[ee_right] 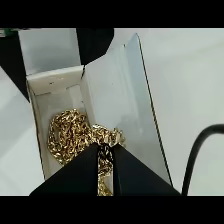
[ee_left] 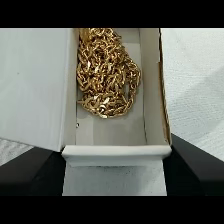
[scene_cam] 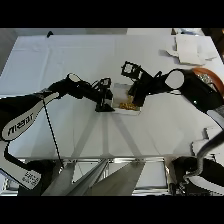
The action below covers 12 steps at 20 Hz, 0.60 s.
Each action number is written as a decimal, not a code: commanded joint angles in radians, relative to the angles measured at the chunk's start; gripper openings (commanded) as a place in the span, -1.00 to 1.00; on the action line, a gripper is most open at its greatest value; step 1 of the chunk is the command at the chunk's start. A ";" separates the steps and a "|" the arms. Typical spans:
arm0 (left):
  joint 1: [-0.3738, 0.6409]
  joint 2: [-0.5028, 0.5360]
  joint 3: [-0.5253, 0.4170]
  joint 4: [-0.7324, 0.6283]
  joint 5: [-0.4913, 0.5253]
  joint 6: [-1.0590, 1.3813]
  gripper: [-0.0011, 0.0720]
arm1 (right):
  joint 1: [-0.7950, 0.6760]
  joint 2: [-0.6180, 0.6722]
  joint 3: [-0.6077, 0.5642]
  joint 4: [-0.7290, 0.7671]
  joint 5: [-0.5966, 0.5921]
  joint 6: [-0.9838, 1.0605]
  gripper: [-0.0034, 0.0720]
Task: Fold the box and place the chain.
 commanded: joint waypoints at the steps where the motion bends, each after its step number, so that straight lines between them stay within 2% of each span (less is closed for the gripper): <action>1: 0.000 0.000 0.000 0.000 0.000 0.000 -0.59 | 0.005 -0.055 0.000 0.002 -0.009 0.000 -0.89; 4: 0.000 0.000 0.000 0.000 0.000 0.000 -0.59 | 0.005 -0.096 0.000 0.003 0.018 0.000 -0.89; 9: 0.000 0.000 0.000 0.000 0.000 0.000 -0.59 | 0.004 -0.093 0.000 0.002 0.049 0.000 -0.86; 12: 0.000 0.000 0.000 0.000 0.000 0.000 -0.59 | 0.004 -0.092 0.000 0.003 0.058 0.000 -0.36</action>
